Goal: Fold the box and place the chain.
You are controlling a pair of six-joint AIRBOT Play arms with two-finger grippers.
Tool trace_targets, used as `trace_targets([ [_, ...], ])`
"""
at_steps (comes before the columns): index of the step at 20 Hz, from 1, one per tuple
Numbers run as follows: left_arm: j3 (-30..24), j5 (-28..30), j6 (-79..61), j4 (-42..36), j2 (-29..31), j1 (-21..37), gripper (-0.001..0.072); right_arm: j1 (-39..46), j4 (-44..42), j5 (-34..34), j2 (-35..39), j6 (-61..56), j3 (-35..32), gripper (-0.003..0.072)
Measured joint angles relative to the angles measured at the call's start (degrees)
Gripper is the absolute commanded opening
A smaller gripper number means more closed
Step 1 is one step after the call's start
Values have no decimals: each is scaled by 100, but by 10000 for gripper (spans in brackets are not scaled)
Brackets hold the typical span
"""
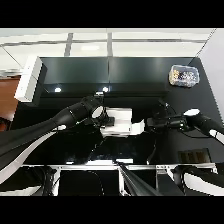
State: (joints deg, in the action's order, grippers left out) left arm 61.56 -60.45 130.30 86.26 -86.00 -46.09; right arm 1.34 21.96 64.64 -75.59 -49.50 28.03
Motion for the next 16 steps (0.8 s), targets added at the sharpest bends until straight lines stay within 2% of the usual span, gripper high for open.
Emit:
trace_targets([
  [8, 2, -2, 2, 0, 0, 0, 26, -122, 79, 201, -46, 157, 435, 27],
  [9, 0, -2, 2, 0, 0, 0, 27, -129, 79, 203, -46, 162, 446, 112],
  [11, 2, -2, 2, 0, 2, 0, 26, -155, 92, 199, -46, 142, 463, 445],
  [16, 0, -2, 2, 0, 0, 0, 26, -435, 96, 166, -48, -2, 566, 452],
])
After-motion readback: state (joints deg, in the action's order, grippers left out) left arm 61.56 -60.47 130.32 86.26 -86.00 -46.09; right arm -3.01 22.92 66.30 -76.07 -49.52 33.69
